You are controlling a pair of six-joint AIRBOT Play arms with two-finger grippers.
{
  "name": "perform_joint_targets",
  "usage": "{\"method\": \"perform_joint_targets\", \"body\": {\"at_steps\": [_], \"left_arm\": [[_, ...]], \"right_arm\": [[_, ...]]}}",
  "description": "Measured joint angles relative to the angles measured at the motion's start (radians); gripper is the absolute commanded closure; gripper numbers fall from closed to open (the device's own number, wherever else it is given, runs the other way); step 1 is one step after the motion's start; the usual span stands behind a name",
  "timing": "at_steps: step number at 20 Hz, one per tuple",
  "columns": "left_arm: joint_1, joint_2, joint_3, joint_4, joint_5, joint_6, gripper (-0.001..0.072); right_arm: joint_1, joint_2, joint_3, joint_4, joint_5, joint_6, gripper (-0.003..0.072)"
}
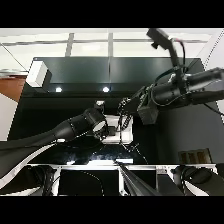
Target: Fold the box and place the chain.
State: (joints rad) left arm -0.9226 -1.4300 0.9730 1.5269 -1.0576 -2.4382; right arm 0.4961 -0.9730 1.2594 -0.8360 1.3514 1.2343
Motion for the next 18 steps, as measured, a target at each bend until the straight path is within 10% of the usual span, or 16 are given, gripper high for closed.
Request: {"method": "perform_joint_targets", "body": {"at_steps": [12, 13, 14, 15, 18], "left_arm": [[0.0, 0.0, 0.0, -0.002, 0.0, 0.0, 0.0679], [0.0, 0.0, 0.0, -0.002, 0.0, 0.0, 0.0679], [0.0, 0.0, 0.0, -0.002, 0.0, 0.0, 0.0679], [0.0, 0.0, 0.0, -0.002, 0.0, 0.0, 0.0679], [0.0, 0.0, 0.0, -0.002, 0.0, 0.0, 0.0679]], "right_arm": [[0.0, -0.069, -0.327, -0.055, -0.09, 0.003, 0.0644], [0.0, -0.077, -0.335, -0.053, -0.108, 0.003, 0.0571], [0.0, -0.083, -0.342, -0.055, -0.119, 0.003, 0.0224], [-0.005, -0.086, -0.346, -0.054, -0.131, 0.003, 0.0111], [-0.052, -0.09, -0.344, -0.057, -0.113, -0.014, 0.0111]]}}
